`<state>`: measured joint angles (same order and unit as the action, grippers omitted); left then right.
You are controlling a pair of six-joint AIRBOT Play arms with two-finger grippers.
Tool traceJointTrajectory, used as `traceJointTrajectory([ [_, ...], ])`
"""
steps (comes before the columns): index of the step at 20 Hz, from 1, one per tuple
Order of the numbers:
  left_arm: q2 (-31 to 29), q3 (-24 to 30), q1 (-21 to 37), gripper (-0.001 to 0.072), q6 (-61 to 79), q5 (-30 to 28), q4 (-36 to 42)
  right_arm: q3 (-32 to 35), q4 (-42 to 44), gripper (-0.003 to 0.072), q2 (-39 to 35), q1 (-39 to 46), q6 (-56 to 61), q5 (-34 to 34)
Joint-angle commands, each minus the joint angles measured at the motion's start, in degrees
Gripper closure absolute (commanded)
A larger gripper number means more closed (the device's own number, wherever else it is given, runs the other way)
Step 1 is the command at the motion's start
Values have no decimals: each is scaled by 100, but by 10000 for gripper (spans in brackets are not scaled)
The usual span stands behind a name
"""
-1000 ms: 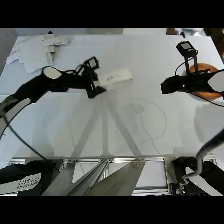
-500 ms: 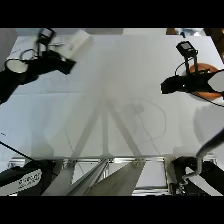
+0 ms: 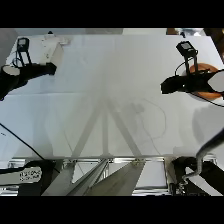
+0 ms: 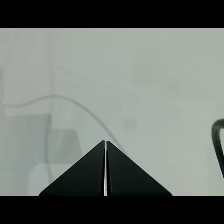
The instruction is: Fold the box and place the chain.
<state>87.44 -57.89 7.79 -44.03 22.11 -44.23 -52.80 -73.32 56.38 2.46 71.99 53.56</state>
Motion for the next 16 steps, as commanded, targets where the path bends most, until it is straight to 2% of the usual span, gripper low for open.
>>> traceJointTrajectory([
  [1, 560, 0, -114, 704, -116, -48, -24, -4, 2, 673, -4, 4, 2, 0],
  [4, 741, 0, -186, 691, -101, -70, -37, -4, 2, 673, -4, 4, 0, 0],
  [5, 737, 0, -181, 562, -98, -85, -39, -7, 2, 673, -4, 4, 0, 0],
  [6, 737, 0, -181, 306, -103, -136, -37, -4, 2, 673, -4, 4, 0, 0],
  [7, 737, -2, -181, 188, -101, -133, -39, -7, 2, 673, -4, 4, 0, 0],
  [8, 737, -2, -181, 184, -98, -98, -48, -4, 2, 673, -4, 4, 2, 0],
  [9, 737, -2, -181, 144, -98, -59, -63, -4, 2, 673, -4, 4, 2, 0],
  [10, 737, -2, -181, 49, -98, -31, -63, -4, 2, 673, -4, 4, 0, 0],
  [11, 737, -2, -181, 8, -94, 31, -66, -7, 2, 673, -4, 4, 2, 0],
  [16, 479, -2, -181, 7, -94, 813, -404, -4, 2, 673, -4, 4, 0, 0],
])
